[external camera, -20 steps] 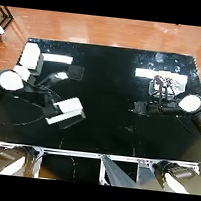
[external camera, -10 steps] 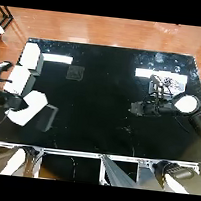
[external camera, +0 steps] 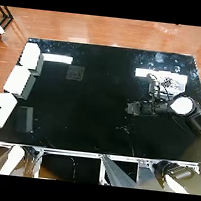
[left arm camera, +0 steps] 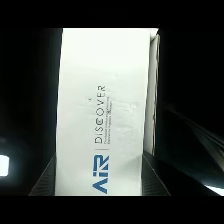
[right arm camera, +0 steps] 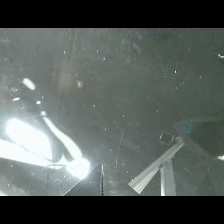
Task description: Fold the box and place the chain.
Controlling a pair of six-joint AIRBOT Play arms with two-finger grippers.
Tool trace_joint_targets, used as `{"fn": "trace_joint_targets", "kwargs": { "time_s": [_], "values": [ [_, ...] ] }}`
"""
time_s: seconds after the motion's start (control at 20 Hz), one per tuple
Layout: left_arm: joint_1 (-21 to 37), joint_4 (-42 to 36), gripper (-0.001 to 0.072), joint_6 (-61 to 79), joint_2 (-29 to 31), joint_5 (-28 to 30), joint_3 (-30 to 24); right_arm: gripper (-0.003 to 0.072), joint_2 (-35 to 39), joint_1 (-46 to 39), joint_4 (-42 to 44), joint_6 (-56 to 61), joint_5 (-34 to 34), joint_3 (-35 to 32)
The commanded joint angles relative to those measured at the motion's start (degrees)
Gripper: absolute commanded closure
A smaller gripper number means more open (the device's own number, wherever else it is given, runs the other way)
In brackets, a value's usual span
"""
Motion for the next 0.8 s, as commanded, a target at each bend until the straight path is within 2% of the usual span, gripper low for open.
{"fn": "trace_joint_targets", "kwargs": {
  "time_s": [0.0, 0.3, 0.35, 0.4, 0.45, 0.6, 0.75],
  "values": [
    [1.5, -0.9, 0.0416, 4.9, -2.5, 7.5, 0.0, 0.0662, 0.0, 0.2, 0.0, 0.0, -2.2, 0.0],
    [1.5, -7.7, 0.0414, 14.6, -11.7, 7.7, 0.0, 0.0662, 0.0, 0.2, 0.2, 0.2, -3.2, 0.0],
    [1.5, -7.8, 0.039, 15.5, -12.8, 8.0, 0.0, 0.0662, 0.0, 0.2, 0.2, 0.2, -3.2, 0.0],
    [1.5, -7.4, 0.0277, 15.5, -13.7, 8.7, 0.0, 0.0662, 0.0, 0.2, 0.2, 0.2, -3.4, 0.0],
    [1.5, -6.8, 0.0086, 15.5, -14.5, 9.6, 0.0, 0.0662, 0.0, 0.2, 0.2, 0.2, -3.7, 0.0],
    [1.5, -6.7, 0.0067, 14.9, -14.6, 10.8, 0.1, 0.0662, 0.0, 0.2, 0.3, 0.2, -3.7, 0.0],
    [0.5, -11.4, 0.0067, 11.2, -13.4, 10.6, 2.5, 0.0662, 0.0, 0.1, 0.4, 0.2, -3.6, 0.3]
  ]
}}
